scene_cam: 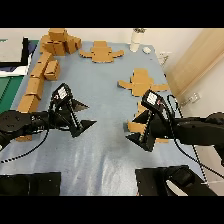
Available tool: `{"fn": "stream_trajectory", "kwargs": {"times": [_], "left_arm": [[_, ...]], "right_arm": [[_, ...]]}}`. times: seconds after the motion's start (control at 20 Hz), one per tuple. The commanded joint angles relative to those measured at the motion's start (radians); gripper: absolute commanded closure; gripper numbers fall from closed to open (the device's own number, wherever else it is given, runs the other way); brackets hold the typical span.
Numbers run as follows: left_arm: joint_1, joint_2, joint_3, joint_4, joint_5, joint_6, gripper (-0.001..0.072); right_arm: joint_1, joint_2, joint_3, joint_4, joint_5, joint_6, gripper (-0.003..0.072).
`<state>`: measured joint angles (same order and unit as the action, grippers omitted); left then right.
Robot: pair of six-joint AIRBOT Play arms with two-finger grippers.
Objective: Fold the box.
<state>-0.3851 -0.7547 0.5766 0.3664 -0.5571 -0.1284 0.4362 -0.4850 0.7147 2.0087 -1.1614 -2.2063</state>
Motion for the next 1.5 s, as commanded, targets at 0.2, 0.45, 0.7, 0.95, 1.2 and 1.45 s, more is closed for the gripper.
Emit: {"fn": "stream_trajectory", "kwargs": {"times": [0.2,0.45,0.7,0.95,1.2,1.45], "left_arm": [[0.0,0.0,0.001,0.0,0.0,0.0,0.0017],[0.0,0.0,0.001,0.0,0.0,0.0,0.0016],[-0.002,0.0,0.001,-0.024,0.0,-0.003,0.0017],[0.006,0.0,0.008,-0.082,-0.011,-0.541,0.0017],[0.006,0.0,0.009,-0.15,0.016,-0.564,0.0016],[0.006,0.0,0.008,-0.159,0.027,-0.564,0.0017]], "right_arm": [[0.0,0.0,0.001,0.0,0.0,0.0,-0.0024],[0.0,0.0,0.001,-0.009,0.001,-0.019,-0.0024],[0.0,-0.003,0.0,0.032,0.008,0.098,-0.0024],[0.0,-0.068,0.0,-0.15,0.018,1.061,-0.0021],[0.0,-0.163,0.0,-0.183,0.018,1.133,-0.002],[0.0,-0.258,0.001,-0.188,0.044,1.133,-0.0021]]}}
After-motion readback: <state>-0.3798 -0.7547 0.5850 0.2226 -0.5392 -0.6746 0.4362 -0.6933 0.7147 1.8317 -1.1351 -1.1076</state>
